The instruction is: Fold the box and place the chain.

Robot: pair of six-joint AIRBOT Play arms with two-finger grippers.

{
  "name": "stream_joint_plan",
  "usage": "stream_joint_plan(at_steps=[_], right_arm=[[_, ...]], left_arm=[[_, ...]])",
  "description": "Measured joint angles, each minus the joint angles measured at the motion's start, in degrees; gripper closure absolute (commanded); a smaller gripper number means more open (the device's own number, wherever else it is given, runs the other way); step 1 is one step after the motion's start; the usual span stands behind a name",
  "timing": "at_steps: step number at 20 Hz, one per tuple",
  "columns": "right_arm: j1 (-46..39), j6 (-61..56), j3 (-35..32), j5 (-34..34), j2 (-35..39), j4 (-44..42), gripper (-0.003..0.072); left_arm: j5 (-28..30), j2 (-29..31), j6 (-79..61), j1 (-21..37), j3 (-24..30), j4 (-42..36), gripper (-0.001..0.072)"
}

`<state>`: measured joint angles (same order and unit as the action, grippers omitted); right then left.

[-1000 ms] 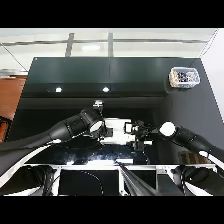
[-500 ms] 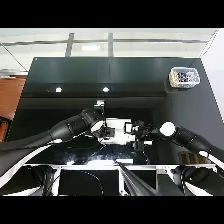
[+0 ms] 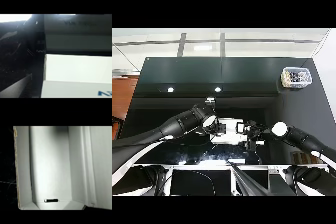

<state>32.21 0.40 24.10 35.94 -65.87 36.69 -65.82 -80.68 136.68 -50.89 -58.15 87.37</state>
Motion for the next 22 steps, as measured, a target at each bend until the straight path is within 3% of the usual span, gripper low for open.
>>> stream_joint_plan(at_steps=[15,18,19,21,22], right_arm=[[0.0,0.0,0.0,0.0,0.0,-0.02,0.0483],[0.0,0.0,0.02,-0.02,0.0,-0.02,0.0484],[0.0,0.0,0.02,0.0,0.0,-0.02,0.0484],[0.0,0.02,0.02,0.0,0.0,-0.02,0.0484],[0.0,0.07,0.02,0.0,0.0,0.02,0.0483]], left_arm=[[-0.66,-0.72,-0.15,-1.11,-0.07,0.31,0.0214],[-0.66,-0.81,-0.22,-1.11,-0.09,0.31,0.0254],[-0.66,-0.96,-0.2,-1.11,-0.09,0.28,0.0291],[-0.66,-1.49,-0.22,-1.27,-0.09,0.28,0.0602],[-0.72,-1.77,-0.37,-1.42,-0.09,0.35,0.068]])
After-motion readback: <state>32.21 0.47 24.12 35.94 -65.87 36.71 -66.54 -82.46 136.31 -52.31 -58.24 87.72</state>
